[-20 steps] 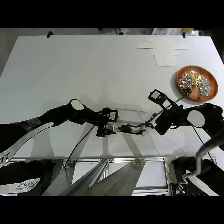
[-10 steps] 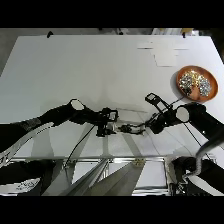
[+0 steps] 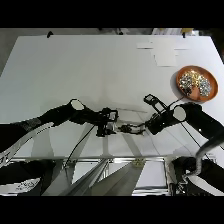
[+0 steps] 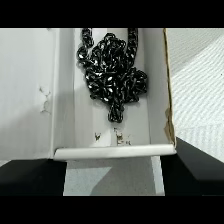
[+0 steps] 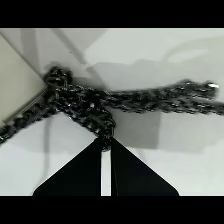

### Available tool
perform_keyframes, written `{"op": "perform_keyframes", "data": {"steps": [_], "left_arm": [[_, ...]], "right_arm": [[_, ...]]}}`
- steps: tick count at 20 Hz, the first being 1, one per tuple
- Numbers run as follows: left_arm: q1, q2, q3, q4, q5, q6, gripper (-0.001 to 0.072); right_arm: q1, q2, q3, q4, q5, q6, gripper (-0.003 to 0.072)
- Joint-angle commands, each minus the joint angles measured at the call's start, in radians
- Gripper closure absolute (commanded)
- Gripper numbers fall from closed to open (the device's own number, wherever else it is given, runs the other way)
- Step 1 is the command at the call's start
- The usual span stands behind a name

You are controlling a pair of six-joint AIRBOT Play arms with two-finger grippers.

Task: Fold the box and place the chain.

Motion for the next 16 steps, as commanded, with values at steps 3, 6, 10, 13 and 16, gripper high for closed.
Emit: {"op": "perform_keyframes", "data": {"steps": [3, 6, 10, 13, 16], "left_arm": [[0.001, 0.000, 0.000, 0.000, 0.000, 0.000, 0.0487], [0.001, 0.000, 0.000, 0.000, 0.000, 0.000, 0.0487], [0.001, 0.000, 0.000, 0.000, 0.000, 0.000, 0.0487], [0.001, 0.000, 0.000, 0.000, 0.000, 0.000, 0.0487], [0.001, 0.000, 0.000, 0.000, 0.000, 0.000, 0.0487]], "right_arm": [[0.000, 0.229, 0.006, 0.003, 0.173, 0.018, 0.0669], [0.000, 0.366, 0.043, 0.026, 0.319, 0.018, 0.0668], [0.000, 0.452, 0.158, 0.186, 0.391, 0.017, 0.0669], [0.000, 0.453, 0.245, 0.367, 0.371, -0.014, 0.0668], [0.000, 0.453, 0.285, 0.526, 0.314, -0.056, 0.0668]]}}
